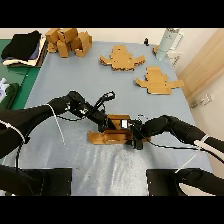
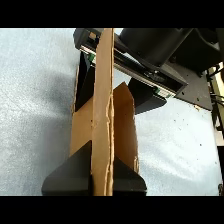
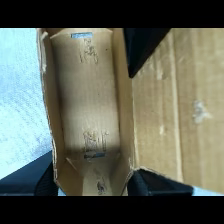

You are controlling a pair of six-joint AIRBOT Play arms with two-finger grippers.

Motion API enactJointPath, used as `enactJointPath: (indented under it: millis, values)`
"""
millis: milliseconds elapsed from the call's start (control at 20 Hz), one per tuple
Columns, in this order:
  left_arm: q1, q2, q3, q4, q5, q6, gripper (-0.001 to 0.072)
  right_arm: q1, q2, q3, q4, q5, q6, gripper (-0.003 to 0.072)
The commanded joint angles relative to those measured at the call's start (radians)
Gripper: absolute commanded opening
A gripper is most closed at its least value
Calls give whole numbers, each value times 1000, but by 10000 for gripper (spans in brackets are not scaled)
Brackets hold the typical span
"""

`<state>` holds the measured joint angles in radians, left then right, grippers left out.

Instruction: Fold the box.

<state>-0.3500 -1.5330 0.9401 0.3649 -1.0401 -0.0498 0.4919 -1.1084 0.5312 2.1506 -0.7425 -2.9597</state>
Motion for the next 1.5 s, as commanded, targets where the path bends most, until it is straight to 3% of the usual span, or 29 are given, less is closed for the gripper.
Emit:
enactJointPath:
  millis: [0, 500, 550, 600, 650, 850, 950, 1150, 1200, 1300, 1450]
  values:
    - [1, -1, 0, -2, 6, 0, 15, 1, -1, 1, 0, 0, 0, 502]
    - [3, 0, 0, -1, 16, -3, 18, 1, -1, 1, 0, 0, 0, 502]
    - [4, 2, 2, 4, 15, -3, 53, 0, -1, 1, 0, 0, 0, 502]
    - [8, 3, 5, 6, 13, -7, 369, 0, -1, 1, 0, 0, 0, 502]
    - [16, 7, 8, 6, 12, -36, 522, 1, -1, 1, 0, 0, 0, 502]
    - [71, 66, 14, 98, 0, -148, 522, 0, -1, 1, 0, 0, 0, 502]
    - [110, 115, 18, 190, -29, -267, 700, 1, -1, 1, 0, 0, 0, 502]
    - [155, 182, 18, 346, -123, -551, 694, 0, -1, 1, 0, 0, 0, 502]
    - [155, 182, 18, 345, -180, -621, 529, 1, -1, 1, 0, 0, 0, 502]
    - [136, 182, 18, 337, -303, -718, 19, 0, -1, 1, 0, 0, 0, 502]
    - [63, 182, 18, 214, -360, -846, 15, 0, 0, 1, 0, 0, 0, 502]
